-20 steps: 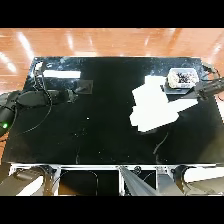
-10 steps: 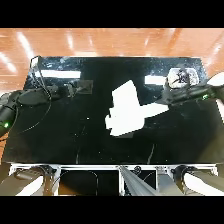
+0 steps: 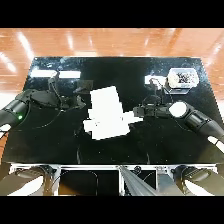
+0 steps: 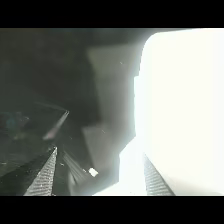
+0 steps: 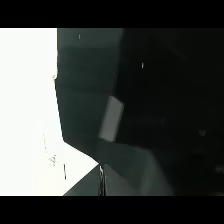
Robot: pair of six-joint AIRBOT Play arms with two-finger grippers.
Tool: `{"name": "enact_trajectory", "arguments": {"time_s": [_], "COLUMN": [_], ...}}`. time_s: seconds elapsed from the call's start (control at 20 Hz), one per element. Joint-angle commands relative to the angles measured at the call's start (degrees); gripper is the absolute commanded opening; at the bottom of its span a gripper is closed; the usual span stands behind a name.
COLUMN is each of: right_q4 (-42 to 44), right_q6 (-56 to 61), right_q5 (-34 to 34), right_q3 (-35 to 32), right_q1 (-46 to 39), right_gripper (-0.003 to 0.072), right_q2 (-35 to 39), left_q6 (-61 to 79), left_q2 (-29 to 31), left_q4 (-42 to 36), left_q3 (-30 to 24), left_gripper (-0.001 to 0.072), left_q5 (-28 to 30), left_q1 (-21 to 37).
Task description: Fold the box and place the chain.
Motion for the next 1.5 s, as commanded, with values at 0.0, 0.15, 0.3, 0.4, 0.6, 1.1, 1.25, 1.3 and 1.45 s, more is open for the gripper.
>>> {"name": "enact_trajectory", "arguments": {"time_s": [0.0, 0.15, 0.3, 0.4, 0.6, 1.1, 1.25, 1.3, 1.45], "right_q4": [-1.75, -1.64, -1.60, -1.18, -0.35, -0.22, -0.22, -0.22, -0.24], "right_q6": [-3.28, -3.15, -3.15, -3.13, -3.15, -2.75, -2.75, -2.75, -2.75], "right_q5": [-3.82, -1.22, 1.11, 2.14, 3.08, 1.16, 1.18, 1.16, 1.14], "right_q3": [-0.63, -0.63, -0.63, -0.63, -0.63, -0.63, -0.63, -0.63, -0.63], "right_q1": [1.75, 1.75, 1.75, 1.75, 1.75, 1.75, 1.75, 1.75, 1.75], "right_gripper": [0.0037, 0.0037, 0.0037, 0.0037, 0.0037, 0.0037, 0.0037, 0.0037, 0.0037], "right_q2": [0.15, 0.15, 0.15, 0.15, 0.15, 0.15, 0.15, 0.15, 0.15], "left_q6": [10.01, 21.64, 33.75, 41.66, 45.81, 46.14, 46.40, 46.45, 46.45], "left_q2": [-4.20, -9.14, -15.43, -20.68, -30.99, -35.06, -35.10, -35.17, -35.54], "left_q4": [-8.09, -11.21, -16.85, -20.39, -23.02, -23.04, -23.02, -23.02, -22.47], "left_q3": [1.38, 3.52, 8.00, 11.72, 18.29, 19.65, 19.65, 19.65, 19.65], "left_gripper": [0.0617, 0.0617, 0.0617, 0.0617, 0.0617, 0.0618, 0.0618, 0.0618, 0.0616], "left_q5": [5.05, 8.72, 14.49, 21.77, 34.18, 37.70, 38.64, 39.19, 40.48], "left_q1": [0.17, 0.42, 2.36, 3.93, 5.29, 4.02, 3.87, 3.85, 3.87]}}
